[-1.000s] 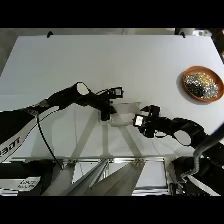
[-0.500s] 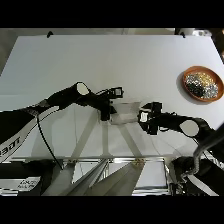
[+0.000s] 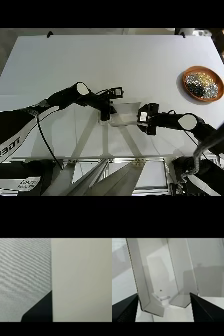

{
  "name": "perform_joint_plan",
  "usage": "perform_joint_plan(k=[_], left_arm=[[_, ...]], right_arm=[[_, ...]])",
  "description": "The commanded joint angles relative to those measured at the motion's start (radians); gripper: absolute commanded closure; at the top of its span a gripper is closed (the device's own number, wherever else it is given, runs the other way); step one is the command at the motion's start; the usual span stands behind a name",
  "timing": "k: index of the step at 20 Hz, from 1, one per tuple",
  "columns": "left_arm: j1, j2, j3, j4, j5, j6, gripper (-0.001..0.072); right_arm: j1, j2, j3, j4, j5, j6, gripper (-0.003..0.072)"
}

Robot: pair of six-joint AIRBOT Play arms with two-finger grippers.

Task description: Fold the box and place the chain.

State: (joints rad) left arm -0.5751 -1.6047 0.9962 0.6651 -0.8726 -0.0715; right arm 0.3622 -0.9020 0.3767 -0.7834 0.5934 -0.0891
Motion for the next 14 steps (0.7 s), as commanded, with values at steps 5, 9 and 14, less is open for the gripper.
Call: perform_joint_plan(k=[5,9,14], left_arm=[[0.0,0.0,-0.001,0.0,0.001,0.0,0.0698],[0.0,0.0,-0.001,0.0,0.001,0.0,0.0698],[0.0,0.0,-0.001,0.0,0.001,0.0,0.0698]], right_arm=[[-0.104,-0.011,0.029,0.105,0.086,-0.102,0.0015],[-0.134,-0.011,0.03,0.173,0.095,-0.205,0.0041],[-0.165,-0.036,0.03,0.187,0.181,-0.212,0.0044]])
